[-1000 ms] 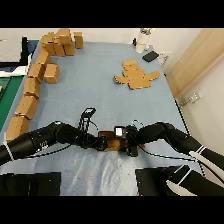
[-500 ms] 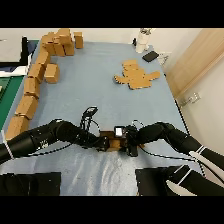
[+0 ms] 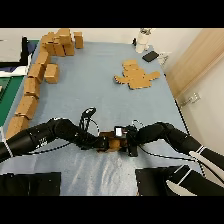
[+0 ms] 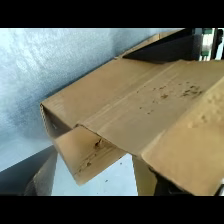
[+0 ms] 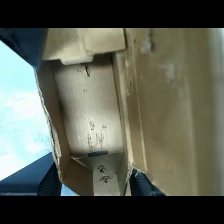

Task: Fold the box.

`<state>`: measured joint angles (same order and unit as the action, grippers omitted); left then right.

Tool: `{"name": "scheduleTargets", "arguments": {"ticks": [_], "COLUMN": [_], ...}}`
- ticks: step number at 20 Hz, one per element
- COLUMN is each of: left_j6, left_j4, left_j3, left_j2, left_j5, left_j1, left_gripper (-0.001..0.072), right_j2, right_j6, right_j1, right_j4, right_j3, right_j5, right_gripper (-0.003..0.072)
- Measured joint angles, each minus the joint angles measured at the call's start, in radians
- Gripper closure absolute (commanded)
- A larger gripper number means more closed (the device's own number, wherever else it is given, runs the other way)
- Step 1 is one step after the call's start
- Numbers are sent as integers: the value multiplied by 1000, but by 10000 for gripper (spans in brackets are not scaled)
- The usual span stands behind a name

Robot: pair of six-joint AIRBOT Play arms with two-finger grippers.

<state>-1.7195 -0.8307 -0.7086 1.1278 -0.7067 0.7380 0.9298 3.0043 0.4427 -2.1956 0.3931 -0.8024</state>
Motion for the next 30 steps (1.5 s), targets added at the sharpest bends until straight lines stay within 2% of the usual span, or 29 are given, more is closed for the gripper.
{"name": "scheduleTargets", "arguments": {"ticks": [8,15,20,24,27,30], "left_j6": [34,116,177,257,324,370], "left_j4": [80,94,93,101,119,139], "left_j3": [-1,-1,-1,2,20,68], "left_j2": [0,0,0,-5,-40,-124], "left_j5": [-124,-229,-269,-346,-413,-452], "left_j1": [-17,-90,-106,-120,-156,-217], "left_gripper": [9,9,10,10,10,10], "right_j2": [0,0,0,0,0,0], "right_j6": [0,0,0,0,0,0], "right_j1": [0,0,0,0,0,0], "right_j4": [0,0,0,0,0,0], "right_j3": [0,0,0,0,0,0], "right_j5": [0,0,0,0,0,0], "right_gripper": [176,176,176,176,176,176]}}
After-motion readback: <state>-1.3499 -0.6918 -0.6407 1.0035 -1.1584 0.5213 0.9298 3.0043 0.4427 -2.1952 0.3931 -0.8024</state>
